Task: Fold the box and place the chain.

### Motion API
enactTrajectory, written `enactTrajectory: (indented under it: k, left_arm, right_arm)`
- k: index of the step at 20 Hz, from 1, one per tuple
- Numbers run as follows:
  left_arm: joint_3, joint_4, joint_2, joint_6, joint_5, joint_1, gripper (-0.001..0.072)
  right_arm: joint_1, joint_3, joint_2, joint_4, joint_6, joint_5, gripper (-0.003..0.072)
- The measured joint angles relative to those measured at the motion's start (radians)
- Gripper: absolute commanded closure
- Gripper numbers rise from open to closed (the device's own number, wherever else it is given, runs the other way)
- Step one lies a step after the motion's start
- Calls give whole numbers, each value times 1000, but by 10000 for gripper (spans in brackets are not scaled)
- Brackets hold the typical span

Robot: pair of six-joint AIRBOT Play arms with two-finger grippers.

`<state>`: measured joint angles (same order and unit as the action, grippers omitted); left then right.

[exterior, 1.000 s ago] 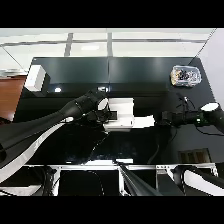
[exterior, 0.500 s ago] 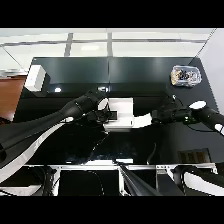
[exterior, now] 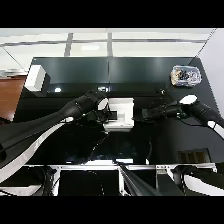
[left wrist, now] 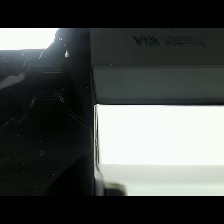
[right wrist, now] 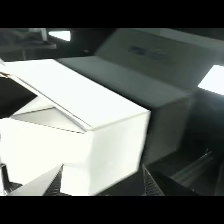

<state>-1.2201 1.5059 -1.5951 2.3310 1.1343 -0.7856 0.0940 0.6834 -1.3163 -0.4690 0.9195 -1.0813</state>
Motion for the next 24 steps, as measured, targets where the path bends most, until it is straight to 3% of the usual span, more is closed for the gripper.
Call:
enactTrajectory:
  k: [1, 2, 7, 9, 13, 18, 24]
  left_arm:
    - [0, 0, 0, 1, 0, 0, 688]
    - [0, 0, 0, 1, 0, 0, 688]
    - [0, 0, 0, 0, 0, 0, 688]
    - [0, 0, 0, -1, 0, 0, 688]
    - [0, 0, 0, 0, 0, 0, 688]
    - [0, 0, 0, 0, -1, 0, 688]
    - [0, -2, 0, -2, -3, 0, 688]
  right_arm:
    - [19, 8, 0, -9, 18, 11, 167]
    - [39, 16, 0, -22, 33, 23, 270]
    - [169, 89, 0, -200, 227, 90, 283]
    - [232, 130, -1, -330, 360, 114, 338]
    - [358, 227, -18, -605, 645, 117, 342]
    - [489, 339, -69, -911, 935, 12, 342]
    - [538, 374, -108, -1028, 1117, -63, 342]
